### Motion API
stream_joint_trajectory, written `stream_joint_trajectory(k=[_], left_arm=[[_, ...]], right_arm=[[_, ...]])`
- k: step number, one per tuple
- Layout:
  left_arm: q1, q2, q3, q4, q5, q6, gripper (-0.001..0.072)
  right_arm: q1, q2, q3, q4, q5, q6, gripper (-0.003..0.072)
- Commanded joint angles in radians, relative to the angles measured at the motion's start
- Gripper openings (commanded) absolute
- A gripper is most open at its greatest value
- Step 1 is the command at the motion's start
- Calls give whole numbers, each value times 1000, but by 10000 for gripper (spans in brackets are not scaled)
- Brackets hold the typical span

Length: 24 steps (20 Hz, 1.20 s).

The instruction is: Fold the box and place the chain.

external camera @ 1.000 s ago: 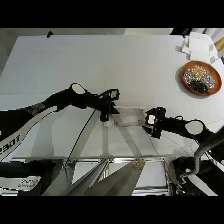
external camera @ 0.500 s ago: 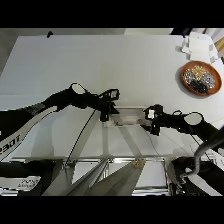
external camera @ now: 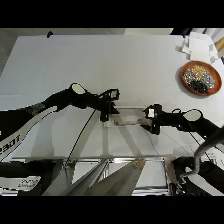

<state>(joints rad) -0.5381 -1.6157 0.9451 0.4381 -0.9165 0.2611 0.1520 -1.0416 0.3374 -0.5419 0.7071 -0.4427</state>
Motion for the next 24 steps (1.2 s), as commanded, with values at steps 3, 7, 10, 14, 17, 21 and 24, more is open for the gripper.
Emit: stream_joint_trajectory(k=[3, 7, 10, 14, 17, 21, 24], left_arm=[[0, 0, 0, 0, 0, 0, 13], [0, 0, 0, 0, 0, 0, 13], [0, 0, 0, 0, 0, 0, 13], [0, 0, 0, 0, 0, 0, 13], [0, 0, 0, 0, 0, 0, 13], [0, 0, 0, 0, 0, 0, 13], [0, 0, 0, 0, 0, 0, 13]], right_arm=[[-1, -83, 70, 7, 93, -15, 704], [-3, -119, 84, -6, 114, -14, 704], [-3, -152, 84, -13, 124, -15, 703], [-3, -153, 84, -11, 124, -39, 696], [-3, -154, 84, -10, 123, -41, 695], [-3, -154, 84, 8, 123, -64, 693], [-3, -155, 84, 16, 119, -64, 690]])
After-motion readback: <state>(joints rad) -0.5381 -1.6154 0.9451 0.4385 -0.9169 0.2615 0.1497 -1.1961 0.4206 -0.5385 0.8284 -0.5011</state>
